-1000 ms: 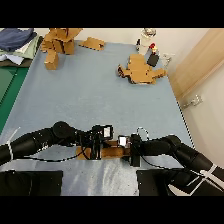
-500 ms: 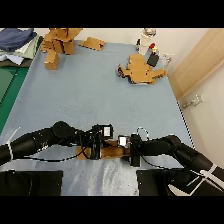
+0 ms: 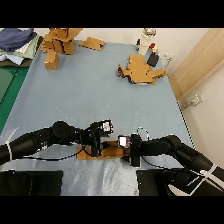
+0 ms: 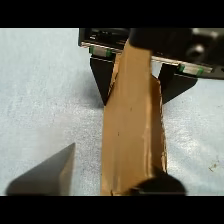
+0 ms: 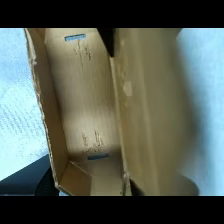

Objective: Fold the box.

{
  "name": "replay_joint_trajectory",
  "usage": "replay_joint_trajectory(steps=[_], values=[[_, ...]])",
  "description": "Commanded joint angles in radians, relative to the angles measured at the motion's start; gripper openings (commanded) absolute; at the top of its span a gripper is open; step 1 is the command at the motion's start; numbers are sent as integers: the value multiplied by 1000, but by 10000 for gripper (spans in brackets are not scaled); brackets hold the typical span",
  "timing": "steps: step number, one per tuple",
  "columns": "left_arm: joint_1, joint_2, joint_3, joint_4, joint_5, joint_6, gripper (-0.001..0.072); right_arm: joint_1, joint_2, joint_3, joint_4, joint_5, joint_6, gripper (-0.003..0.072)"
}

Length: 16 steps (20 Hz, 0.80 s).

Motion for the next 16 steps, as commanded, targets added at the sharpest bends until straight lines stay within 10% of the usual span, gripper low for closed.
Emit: replay_joint_trajectory(steps=[1,6,9,10,12,16], values=[[4,47,1,100,34,-195,564,1,0,-1,0,1,0,496],[103,217,1,662,-190,-843,563,1,0,-1,0,1,0,496],[135,326,1,765,-408,-1135,560,1,0,-1,0,1,0,496],[130,353,1,753,-460,-1270,508,1,0,-1,0,1,0,496],[101,372,0,711,-560,-1496,17,1,0,-1,0,1,0,496],[-53,347,-72,473,-499,-1809,12,1,0,-1,0,1,0,496]])
